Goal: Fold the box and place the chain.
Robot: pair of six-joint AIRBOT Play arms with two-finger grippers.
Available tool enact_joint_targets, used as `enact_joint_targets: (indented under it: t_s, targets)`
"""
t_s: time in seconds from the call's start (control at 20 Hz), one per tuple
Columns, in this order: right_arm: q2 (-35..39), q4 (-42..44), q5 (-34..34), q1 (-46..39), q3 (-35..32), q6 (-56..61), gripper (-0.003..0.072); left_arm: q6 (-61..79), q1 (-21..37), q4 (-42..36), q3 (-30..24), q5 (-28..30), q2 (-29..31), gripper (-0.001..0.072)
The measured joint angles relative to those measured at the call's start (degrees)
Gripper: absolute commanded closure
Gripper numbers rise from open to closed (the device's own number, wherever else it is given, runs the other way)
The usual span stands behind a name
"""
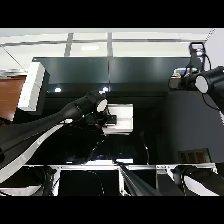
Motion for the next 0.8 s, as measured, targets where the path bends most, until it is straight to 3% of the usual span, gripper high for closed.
enact_joint_targets:
  t_s: [0.15, 0.25, 0.4, 0.5, 0.6, 0.8]
  targets:
    - [-7.6, 5.5, -6.7, -7.8, 1.8, 0.2, -0.0031, 0.0, 0.0, 0.0, 0.0, 0.0, 0.0, 0.0683]
    - [-13.3, 8.0, -8.3, -11.3, 6.5, 0.5, -0.0031, 0.0, 0.0, 0.0, 0.0, 0.0, 0.0, 0.0683]
    - [-23.2, 9.9, -2.6, -16.1, 18.4, 2.4, -0.0022, 0.0, 0.0, 0.0, 0.0, 0.0, 0.0, 0.0683]
    - [-29.5, 10.6, 3.2, -18.9, 26.8, 3.4, 0.0077, 0.0, 0.0, 0.0, 0.0, 0.0, 0.0, 0.0683]
    - [-34.6, 10.9, 7.6, -21.0, 33.6, 4.2, 0.0085, 0.0, 0.0, 0.0, 0.0, 0.0, 0.0, 0.0683]
    - [-40.7, 11.5, 10.6, -23.6, 40.4, 5.4, 0.0085, 0.0, 0.0, 0.0, 0.0, 0.0, 0.0, 0.0682]
